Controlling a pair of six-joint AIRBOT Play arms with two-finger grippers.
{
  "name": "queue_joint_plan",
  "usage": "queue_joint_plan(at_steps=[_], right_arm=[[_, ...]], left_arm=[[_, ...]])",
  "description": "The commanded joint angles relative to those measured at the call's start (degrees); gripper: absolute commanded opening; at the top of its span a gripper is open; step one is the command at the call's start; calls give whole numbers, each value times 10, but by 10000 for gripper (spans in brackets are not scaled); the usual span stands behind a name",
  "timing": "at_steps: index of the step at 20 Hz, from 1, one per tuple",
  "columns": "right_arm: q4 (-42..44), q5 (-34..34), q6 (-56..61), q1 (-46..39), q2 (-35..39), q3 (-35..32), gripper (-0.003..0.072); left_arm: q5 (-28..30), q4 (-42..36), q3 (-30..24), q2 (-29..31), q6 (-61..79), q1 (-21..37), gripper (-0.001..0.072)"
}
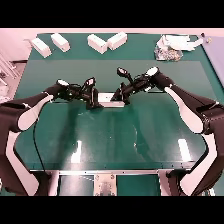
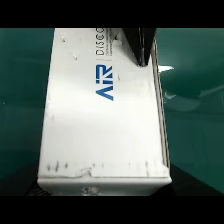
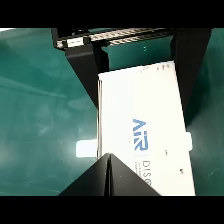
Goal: Fold the box and place the chain.
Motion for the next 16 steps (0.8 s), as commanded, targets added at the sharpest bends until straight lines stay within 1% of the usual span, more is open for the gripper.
queue_joint_plan(at_steps=[1,2,4,5,7,9,11,13,14,16], right_arm=[[-20,-10,5,3,-1,-4,9],[-9,-9,3,3,2,-4,9],[60,-8,-14,-5,23,-3,9],[81,-9,-14,-8,38,2,9],[93,-11,-6,-9,76,6,8],[94,-19,22,-9,123,6,8],[89,-43,57,-11,172,5,8],[70,-63,116,-19,215,-3,8],[60,-68,140,-26,237,-17,8],[20,-92,185,-47,293,-68,7]], left_arm=[[0,-2,0,0,-3,0,533],[0,-2,0,0,-3,0,533],[0,-2,0,0,-3,0,533],[0,-2,0,0,-3,0,533],[1,-2,0,0,-3,0,534],[1,-2,0,0,-3,0,533],[0,-2,0,0,-3,0,533],[0,-2,0,0,-3,0,534],[0,-2,0,0,-3,0,533],[-3,-2,0,0,-3,0,533]])
